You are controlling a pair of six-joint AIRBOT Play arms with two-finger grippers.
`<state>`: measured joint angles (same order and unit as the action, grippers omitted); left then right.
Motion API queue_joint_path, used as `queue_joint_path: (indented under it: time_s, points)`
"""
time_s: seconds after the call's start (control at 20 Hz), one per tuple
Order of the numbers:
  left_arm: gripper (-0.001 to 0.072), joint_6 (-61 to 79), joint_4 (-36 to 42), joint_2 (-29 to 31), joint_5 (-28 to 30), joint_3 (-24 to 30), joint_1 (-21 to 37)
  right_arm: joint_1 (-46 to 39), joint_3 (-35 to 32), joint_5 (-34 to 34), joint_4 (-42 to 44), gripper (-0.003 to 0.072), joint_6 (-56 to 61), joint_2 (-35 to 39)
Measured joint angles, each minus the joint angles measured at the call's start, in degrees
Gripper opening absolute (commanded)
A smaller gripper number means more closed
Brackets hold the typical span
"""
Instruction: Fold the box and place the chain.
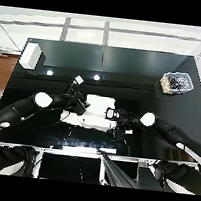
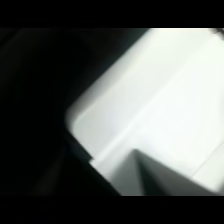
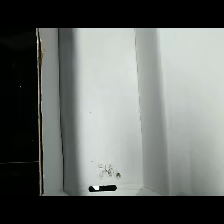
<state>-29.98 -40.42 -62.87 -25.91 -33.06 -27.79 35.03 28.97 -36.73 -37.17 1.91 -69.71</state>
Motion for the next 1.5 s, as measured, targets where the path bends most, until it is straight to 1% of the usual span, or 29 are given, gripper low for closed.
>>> queue_joint_path:
  time_s: [0.1,0.15,0.25,0.35,0.45,0.55,0.7,0.85,1.05,1.2,1.25,1.3,1.35,1.5]
  points:
    - [0.0711,0.0,-3.39,2.99,-3.34,-0.74,3.21,0.0,0.0,0.0,0.02,0.0547,0.0,0.0]
    - [0.0709,0.0,-6.47,4.44,-6.08,-0.96,5.05,0.0,0.0,0.0,0.0,0.0548,0.0,0.0]
    - [0.0705,0.0,-13.38,6.38,-12.94,-1.2,8.48,0.0,0.0,0.0,0.02,0.0548,0.0,0.0]
    - [0.0692,1.62,-18.38,7.26,-20.52,-1.09,11.02,0.0,0.0,-0.02,0.0,0.0548,0.0,0.0]
    - [0.0692,7.37,-19.61,7.67,-26.36,-0.15,12.04,0.0,0.0,-0.02,0.02,0.0548,0.0,0.0]
    - [0.0692,14.86,-17.46,7.65,-28.85,1.27,12.04,0.0,0.02,-0.04,0.02,0.0548,0.0,0.0]
    - [0.0692,23.98,-14.47,6.38,-28.33,2.75,11.23,0.0,0.04,-0.07,0.02,0.0548,0.0,0.0]
    - [0.0691,29.0,-10.45,3.65,-26.1,3.28,10.86,0.0,0.04,-0.09,0.02,0.0548,0.0,0.0]
    - [0.0691,36.06,-4.17,-0.42,-25.49,3.5,10.29,0.0,0.04,-0.09,0.04,0.0548,0.0,0.0]
    - [0.0685,39.41,-1.36,-1.99,-24.3,3.56,8.87,0.0,0.04,-0.09,0.04,0.0548,-0.02,0.0]
    - [0.0597,40.09,-0.9,-2.38,-23.54,3.58,8.24,0.0,0.04,-0.09,0.04,0.0548,0.0,0.0]
    - [0.0462,40.63,-0.59,-2.8,-22.8,3.61,7.58,0.0,0.04,-0.09,0.04,0.0548,0.0,0.0]
    - [0.0402,41.07,-0.33,-3.08,-22.51,3.58,7.08,0.0,0.04,-0.09,0.07,0.0548,0.0,0.0]
    - [0.0392,41.68,-0.81,-3.54,-21.51,3.61,6.19,0.0,0.04,-0.11,0.04,0.0548,-0.02,0.0]
